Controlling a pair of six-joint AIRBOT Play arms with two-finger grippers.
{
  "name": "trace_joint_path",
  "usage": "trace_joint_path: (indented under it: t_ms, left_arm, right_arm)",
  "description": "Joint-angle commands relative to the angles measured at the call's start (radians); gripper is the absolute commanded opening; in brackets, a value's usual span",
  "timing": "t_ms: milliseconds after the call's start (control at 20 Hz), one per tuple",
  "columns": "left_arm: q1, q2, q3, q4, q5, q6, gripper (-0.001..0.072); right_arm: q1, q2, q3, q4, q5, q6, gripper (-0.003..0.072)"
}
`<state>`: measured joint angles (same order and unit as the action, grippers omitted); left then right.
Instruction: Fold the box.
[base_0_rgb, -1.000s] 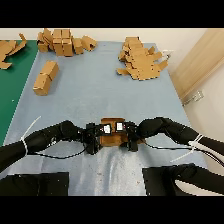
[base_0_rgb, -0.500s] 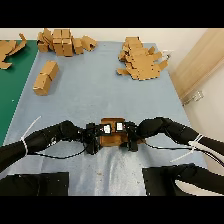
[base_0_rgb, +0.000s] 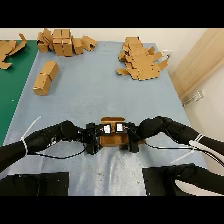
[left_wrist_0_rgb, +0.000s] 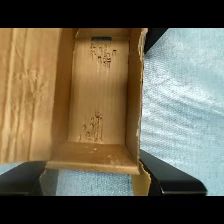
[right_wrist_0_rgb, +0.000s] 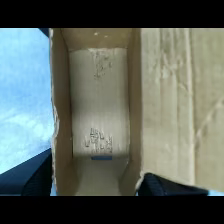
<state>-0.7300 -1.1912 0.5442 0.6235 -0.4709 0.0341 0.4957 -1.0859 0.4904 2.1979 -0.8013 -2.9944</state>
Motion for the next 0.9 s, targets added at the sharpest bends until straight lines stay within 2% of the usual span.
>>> trace_joint_path:
  t_ms: [0,150,400,550,650,850]
  left_arm:
    - [0.000,0.000,0.001,0.000,-0.001,0.000,0.0563]
    - [0.000,0.000,0.001,0.000,0.000,0.000,0.0563]
    - [0.000,0.000,0.001,0.000,0.000,0.000,0.0563]
    - [0.000,0.000,0.001,0.000,0.000,0.000,0.0563]
    - [0.000,0.000,0.001,0.000,-0.001,0.000,0.0563]
    - [0.000,0.000,0.001,0.000,-0.001,0.000,0.0563]
  right_arm:
    - [0.000,0.019,0.006,-0.034,-0.032,0.023,0.0720]
    - [-0.011,0.051,0.007,-0.093,-0.041,0.056,0.0720]
    - [-0.088,0.092,0.007,-0.103,-0.052,0.055,0.0720]
    - [-0.134,0.101,0.007,-0.108,-0.102,0.066,0.0720]
    - [-0.169,0.137,0.007,-0.112,-0.136,0.129,0.0720]
    - [-0.197,0.303,0.007,-0.081,-0.283,0.423,0.0720]
